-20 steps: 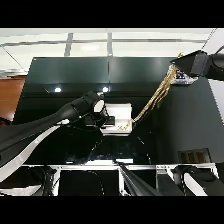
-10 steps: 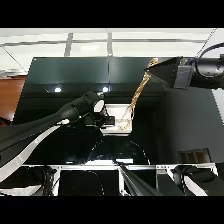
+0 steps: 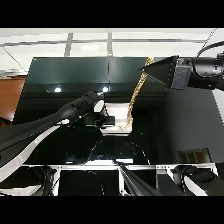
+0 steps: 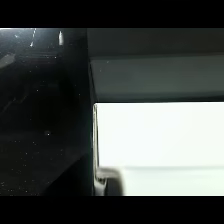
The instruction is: Fold the box and place the chain.
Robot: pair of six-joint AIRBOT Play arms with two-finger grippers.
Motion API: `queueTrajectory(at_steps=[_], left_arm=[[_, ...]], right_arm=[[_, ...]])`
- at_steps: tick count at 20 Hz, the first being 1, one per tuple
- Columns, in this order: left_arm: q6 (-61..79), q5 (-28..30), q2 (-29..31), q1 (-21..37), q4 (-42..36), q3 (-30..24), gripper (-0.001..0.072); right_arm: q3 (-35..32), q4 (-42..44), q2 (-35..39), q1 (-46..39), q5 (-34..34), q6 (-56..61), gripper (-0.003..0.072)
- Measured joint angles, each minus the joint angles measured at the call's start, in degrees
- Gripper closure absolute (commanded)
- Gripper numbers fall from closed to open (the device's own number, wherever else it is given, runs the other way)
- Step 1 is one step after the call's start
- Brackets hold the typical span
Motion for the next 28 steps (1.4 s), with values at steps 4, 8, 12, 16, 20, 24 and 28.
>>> queueTrajectory(at_steps=[4, 8, 12, 16, 20, 24, 28], left_arm=[[0.0, 0.0, 0.0, 0.0, 0.0, 0.0, 0.068], [0.0, 0.0, 0.0, 0.0, 0.0, 0.0, 0.068], [0.0, 0.0, 0.0, 0.0, 0.0, 0.0, 0.068], [0.0, 0.0, 0.0, 0.0, 0.0, 0.0, 0.0681], [0.0, 0.0, 0.0, 0.0, 0.0, 0.0, 0.0681], [0.0, 0.0, 0.0, 0.0, 0.0, 0.0, 0.068], [0.0, 0.0, 0.0, 0.0, 0.0, 0.0, 0.0681]], right_arm=[[0.3, 5.9, 0.0, 0.1, -1.3, -2.1, 0.0674], [0.8, 11.9, 0.0, 0.1, -2.3, -4.7, 0.0674], [0.9, 13.9, 0.0, 0.1, -2.5, -5.7, 0.0674], [0.9, 13.3, 0.0, 0.4, -2.0, -5.9, 0.0674], [-1.6, 7.5, -0.4, 0.6, -0.8, -3.9, 0.0673], [-8.1, 2.5, -1.4, 1.3, -0.5, -1.4, 0.0674], [-14.4, 1.0, -3.5, 4.2, -2.3, -0.4, 0.0673]])
